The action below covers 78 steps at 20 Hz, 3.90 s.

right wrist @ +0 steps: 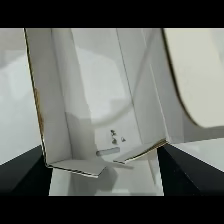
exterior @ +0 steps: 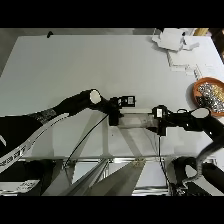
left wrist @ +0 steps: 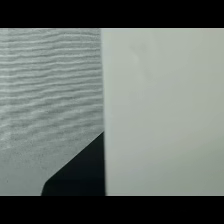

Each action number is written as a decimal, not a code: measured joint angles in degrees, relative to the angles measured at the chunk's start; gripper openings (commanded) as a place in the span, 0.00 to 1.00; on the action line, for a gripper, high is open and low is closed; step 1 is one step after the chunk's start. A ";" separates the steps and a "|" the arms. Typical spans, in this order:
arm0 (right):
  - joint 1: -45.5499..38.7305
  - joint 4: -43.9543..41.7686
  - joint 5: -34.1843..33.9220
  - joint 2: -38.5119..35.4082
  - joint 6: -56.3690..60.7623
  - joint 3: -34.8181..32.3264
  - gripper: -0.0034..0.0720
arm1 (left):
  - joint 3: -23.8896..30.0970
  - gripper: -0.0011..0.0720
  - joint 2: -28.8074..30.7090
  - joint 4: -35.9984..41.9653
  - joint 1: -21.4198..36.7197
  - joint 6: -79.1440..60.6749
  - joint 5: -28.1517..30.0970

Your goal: Fold the box and place the chain.

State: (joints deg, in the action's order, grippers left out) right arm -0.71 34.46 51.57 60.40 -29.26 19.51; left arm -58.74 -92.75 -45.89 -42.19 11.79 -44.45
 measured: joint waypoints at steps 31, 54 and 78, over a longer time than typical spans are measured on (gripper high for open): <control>1.64 -1.16 -0.13 6.29 -2.69 0.04 0.73 | 0.00 0.03 0.00 0.02 -0.02 -0.02 0.00; 1.64 -0.13 0.13 6.29 -2.51 0.04 0.56 | 0.00 0.03 0.00 0.02 -0.04 0.00 0.02; 1.64 -0.09 0.20 6.29 -2.58 0.02 0.57 | 0.02 0.65 5.20 -2.36 4.07 0.76 -3.76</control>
State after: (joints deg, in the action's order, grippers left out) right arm 0.93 34.37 51.77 66.70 -31.83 19.53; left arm -58.72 -87.55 -48.25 -38.13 12.56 -48.21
